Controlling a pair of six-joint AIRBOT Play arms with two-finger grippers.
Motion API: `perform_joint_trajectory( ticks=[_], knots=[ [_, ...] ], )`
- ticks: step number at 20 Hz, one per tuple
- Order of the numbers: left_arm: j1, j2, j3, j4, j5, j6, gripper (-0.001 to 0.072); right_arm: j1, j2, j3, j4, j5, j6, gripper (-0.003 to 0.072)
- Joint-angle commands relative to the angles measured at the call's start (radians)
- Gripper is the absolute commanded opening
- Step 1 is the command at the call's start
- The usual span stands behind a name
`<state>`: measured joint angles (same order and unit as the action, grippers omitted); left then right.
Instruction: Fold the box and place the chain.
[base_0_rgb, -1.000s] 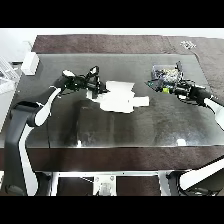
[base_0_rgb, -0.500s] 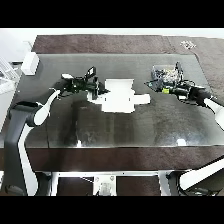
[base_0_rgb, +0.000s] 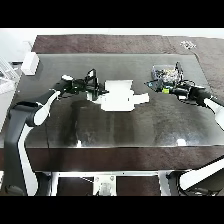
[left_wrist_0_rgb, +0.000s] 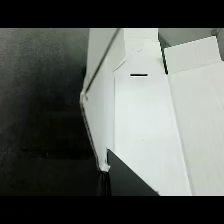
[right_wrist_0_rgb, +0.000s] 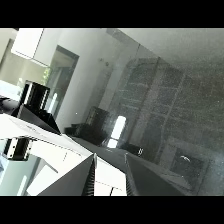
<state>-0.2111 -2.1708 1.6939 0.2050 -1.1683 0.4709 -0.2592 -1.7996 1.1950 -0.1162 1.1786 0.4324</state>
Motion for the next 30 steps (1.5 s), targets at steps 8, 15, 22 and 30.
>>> perform_joint_trajectory(
  ticks=[8, 15, 22, 30],
  knots=[
    [0.0, -0.002, -0.002, 0.011, 0.008, 0.001, 0.0022, -0.002, -0.001, 0.0, 0.026, 0.001, -0.01, 0.0225],
    [0.0, -0.002, -0.002, 0.011, 0.007, 0.0, 0.0022, 0.018, 0.207, -0.145, 0.225, 0.117, -0.371, 0.0015],
    [0.0, -0.002, -0.002, 0.01, 0.006, 0.001, 0.0022, 0.167, 0.465, -0.396, 0.055, -0.305, -0.947, 0.0405],
    [0.0, -0.002, -0.002, 0.0, 0.006, 0.0, 0.0022, 0.366, 0.439, -0.396, -0.144, -0.448, -1.151, 0.0582]
  ],
)
